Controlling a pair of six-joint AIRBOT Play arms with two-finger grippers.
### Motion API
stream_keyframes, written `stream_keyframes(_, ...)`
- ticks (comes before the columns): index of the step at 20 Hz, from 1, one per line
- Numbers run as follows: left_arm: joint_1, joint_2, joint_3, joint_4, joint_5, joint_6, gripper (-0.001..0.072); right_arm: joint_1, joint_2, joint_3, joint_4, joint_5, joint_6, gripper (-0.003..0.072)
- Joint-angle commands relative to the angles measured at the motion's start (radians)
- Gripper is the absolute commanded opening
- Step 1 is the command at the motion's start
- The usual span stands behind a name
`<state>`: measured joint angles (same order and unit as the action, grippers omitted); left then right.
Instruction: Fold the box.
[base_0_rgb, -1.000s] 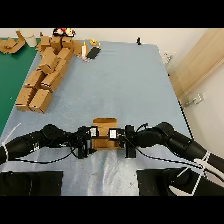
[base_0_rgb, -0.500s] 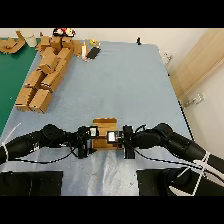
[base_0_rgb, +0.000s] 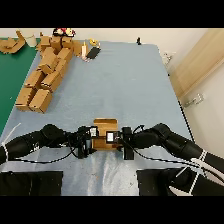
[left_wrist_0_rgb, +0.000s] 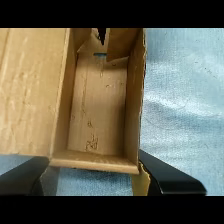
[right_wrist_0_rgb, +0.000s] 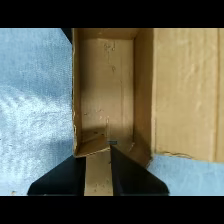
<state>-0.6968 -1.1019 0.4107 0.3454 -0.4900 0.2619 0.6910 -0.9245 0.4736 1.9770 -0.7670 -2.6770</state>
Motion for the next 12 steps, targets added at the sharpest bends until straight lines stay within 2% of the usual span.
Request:
stream_keyframes(1, 0.000, 0.000, 0.001, -0.001, 0.000, -0.001, 0.0598, 0.002, -0.003, 0.000, -0.058, -0.049, 0.056, 0.0153)
stream_keyframes(2, 0.000, 0.000, 0.001, -0.001, 0.000, -0.001, 0.0598, 0.002, -0.002, 0.000, -0.084, -0.054, 0.082, 0.0119)
stream_keyframes(3, 0.000, 0.000, 0.001, -0.001, 0.000, 0.000, 0.0598, 0.002, 0.002, 0.000, -0.103, -0.055, 0.108, 0.0115)
stream_keyframes(4, 0.000, 0.000, 0.001, -0.001, 0.000, -0.001, 0.0598, 0.002, 0.008, 0.000, -0.122, -0.058, 0.129, 0.0051)
stream_keyframes(6, 0.000, 0.000, 0.001, -0.001, 0.000, 0.000, 0.0597, 0.002, 0.025, 0.000, -0.166, -0.073, 0.174, 0.0015)
stream_keyframes(11, 0.000, 0.000, 0.001, -0.001, 0.000, -0.001, 0.0598, 0.002, 0.053, 0.000, -0.280, -0.091, 0.280, 0.0031)
stream_keyframes(12, 0.000, 0.000, 0.001, -0.001, 0.000, 0.000, 0.0598, 0.002, 0.053, 0.000, -0.281, -0.090, 0.280, 0.0243)
